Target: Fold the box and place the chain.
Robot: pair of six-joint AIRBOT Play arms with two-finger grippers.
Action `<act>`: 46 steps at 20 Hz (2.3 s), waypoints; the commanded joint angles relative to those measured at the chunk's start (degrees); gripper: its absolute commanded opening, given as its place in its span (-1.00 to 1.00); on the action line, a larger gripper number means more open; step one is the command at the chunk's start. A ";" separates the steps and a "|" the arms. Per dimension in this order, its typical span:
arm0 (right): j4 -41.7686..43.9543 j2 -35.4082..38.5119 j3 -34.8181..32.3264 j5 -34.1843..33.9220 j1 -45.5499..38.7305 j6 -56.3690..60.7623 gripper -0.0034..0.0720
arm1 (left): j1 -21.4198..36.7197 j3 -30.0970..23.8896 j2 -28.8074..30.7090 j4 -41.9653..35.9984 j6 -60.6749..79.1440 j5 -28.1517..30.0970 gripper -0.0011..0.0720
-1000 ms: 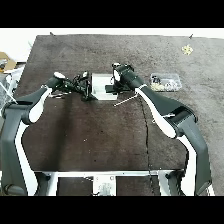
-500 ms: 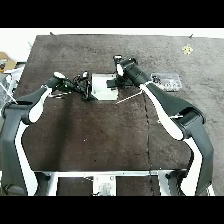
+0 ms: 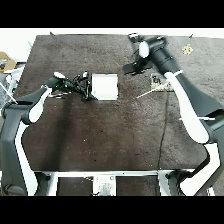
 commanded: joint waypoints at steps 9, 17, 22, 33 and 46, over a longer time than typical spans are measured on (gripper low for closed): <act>6.84 0.22 -7.80 -2.84 -21.53 -9.90 -0.39 | 0.02 0.02 -0.02 0.00 0.00 0.02 0.10; 11.04 -7.37 -7.78 -4.37 -21.59 -14.19 -0.39 | 0.02 0.02 -0.04 0.00 0.00 0.02 0.10; 12.50 -8.09 -7.78 -5.51 -21.51 -15.08 -0.39 | 0.02 0.02 -0.04 0.00 0.00 0.02 0.10; 13.35 -8.28 -7.78 -6.16 -21.51 -14.97 -0.86 | 0.02 0.02 -0.04 0.00 0.00 0.02 0.10; 13.40 5.97 -7.78 -4.72 -21.51 -15.02 -0.91 | 0.02 0.02 -0.04 0.00 0.00 0.02 0.10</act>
